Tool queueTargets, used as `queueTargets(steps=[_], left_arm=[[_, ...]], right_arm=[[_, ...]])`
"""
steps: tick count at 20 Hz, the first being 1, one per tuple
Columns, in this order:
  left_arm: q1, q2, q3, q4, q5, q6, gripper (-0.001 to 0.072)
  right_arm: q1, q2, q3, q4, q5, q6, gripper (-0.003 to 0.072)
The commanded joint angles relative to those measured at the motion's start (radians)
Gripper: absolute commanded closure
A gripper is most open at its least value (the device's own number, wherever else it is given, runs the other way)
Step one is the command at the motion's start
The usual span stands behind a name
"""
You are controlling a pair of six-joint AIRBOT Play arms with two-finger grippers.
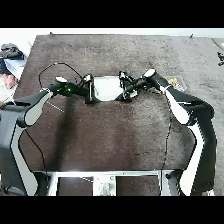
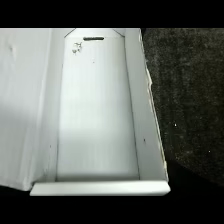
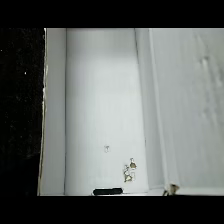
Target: Fold the box and place the chain.
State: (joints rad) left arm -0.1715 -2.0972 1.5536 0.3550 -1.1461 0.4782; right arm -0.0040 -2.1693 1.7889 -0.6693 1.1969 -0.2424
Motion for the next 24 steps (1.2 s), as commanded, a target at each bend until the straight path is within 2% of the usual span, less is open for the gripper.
queueTargets(steps=[1, 2, 4, 5, 6, 24], left_arm=[[0.000, 0.000, 0.000, 0.000, -0.004, 0.002, 0.0078], [0.000, 0.000, 0.001, 0.000, -0.008, 0.002, 0.0116], [0.000, 0.000, 0.001, 0.004, -0.010, 0.002, 0.0127], [0.000, 0.000, 0.000, 0.005, -0.010, 0.002, 0.0319], [0.000, 0.000, 0.001, 0.005, -0.009, 0.002, 0.0407], [0.000, 0.000, 0.000, 0.003, 0.010, 0.001, 0.0402]], right_arm=[[0.000, -0.001, 0.000, 0.000, 0.000, 0.000, 0.0521], [0.000, -0.001, 0.000, 0.000, 0.000, 0.000, 0.0521], [0.000, -0.001, 0.000, 0.000, 0.000, 0.000, 0.0521], [0.000, -0.001, 0.000, 0.000, 0.000, 0.000, 0.0521], [0.000, -0.001, 0.000, 0.000, 0.000, 0.000, 0.0521], [0.000, -0.001, 0.000, 0.000, 0.000, 0.000, 0.0521]])
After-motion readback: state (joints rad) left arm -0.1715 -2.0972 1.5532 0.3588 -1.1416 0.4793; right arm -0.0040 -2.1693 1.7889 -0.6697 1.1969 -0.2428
